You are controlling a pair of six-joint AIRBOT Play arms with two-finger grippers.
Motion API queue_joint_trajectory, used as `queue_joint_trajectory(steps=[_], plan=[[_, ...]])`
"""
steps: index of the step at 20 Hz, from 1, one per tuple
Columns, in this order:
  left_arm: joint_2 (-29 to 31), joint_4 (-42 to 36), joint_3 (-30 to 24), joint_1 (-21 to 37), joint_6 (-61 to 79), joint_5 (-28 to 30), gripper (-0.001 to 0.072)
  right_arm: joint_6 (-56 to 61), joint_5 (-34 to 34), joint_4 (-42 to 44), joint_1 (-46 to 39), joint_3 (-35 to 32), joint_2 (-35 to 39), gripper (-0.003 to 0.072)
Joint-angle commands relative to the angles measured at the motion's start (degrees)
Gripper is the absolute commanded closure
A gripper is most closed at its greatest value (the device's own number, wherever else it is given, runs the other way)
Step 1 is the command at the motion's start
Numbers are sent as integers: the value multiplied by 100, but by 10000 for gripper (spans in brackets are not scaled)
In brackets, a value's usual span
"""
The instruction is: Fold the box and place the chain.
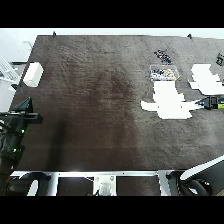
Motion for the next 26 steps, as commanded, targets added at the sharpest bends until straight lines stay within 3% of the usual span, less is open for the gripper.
queue_joint_trajectory(steps=[1, 2, 3, 10, 13, 16, 18, 22, 26], plan=[[0, 0, -2, 4, 0, 2, 688, 11, 85, 46, 76, -96, -4, 198], [0, 0, -2, 4, 0, 2, 688, 11, 85, 48, 98, -96, -4, 213], [0, 0, -2, 4, 0, 2, 688, 13, 90, 48, 133, -96, -4, 285], [0, 0, -2, 4, 0, 2, 688, 72, 343, 48, 433, -107, -4, 446], [0, 0, -2, 4, 0, 2, 687, 74, 505, 63, 492, -107, -2, 670], [0, 0, -2, 4, 0, 0, 688, 127, 514, 72, 557, -337, 144, 674], [0, 0, -2, 4, 0, 2, 688, 138, 505, 184, 651, -817, 433, 675], [0, 0, -2, 4, 0, 0, 688, 24, 33, 1119, 957, -2385, 1353, 675], [0, 0, -2, 4, 0, 2, 688, -245, -1187, 1722, 1513, -4216, 2369, 676]])
